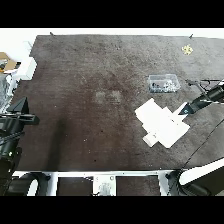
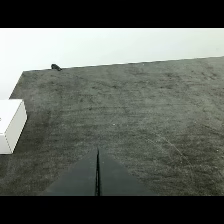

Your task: Fold the box and place the chain.

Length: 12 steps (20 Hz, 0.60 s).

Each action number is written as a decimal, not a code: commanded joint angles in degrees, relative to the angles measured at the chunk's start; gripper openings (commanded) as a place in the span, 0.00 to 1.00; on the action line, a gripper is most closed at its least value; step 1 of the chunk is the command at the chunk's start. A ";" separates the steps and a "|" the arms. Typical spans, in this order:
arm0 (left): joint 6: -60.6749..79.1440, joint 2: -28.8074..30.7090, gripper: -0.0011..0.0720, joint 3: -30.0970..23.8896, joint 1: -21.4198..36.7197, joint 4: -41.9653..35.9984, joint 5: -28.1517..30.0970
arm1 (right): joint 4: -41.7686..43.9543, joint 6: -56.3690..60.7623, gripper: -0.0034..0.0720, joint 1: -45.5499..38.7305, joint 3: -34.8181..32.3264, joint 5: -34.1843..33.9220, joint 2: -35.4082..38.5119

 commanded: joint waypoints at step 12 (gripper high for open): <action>0.00 0.02 0.03 0.00 0.00 0.00 0.04 | 45.44 1.66 0.04 13.84 -45.31 -27.30 30.77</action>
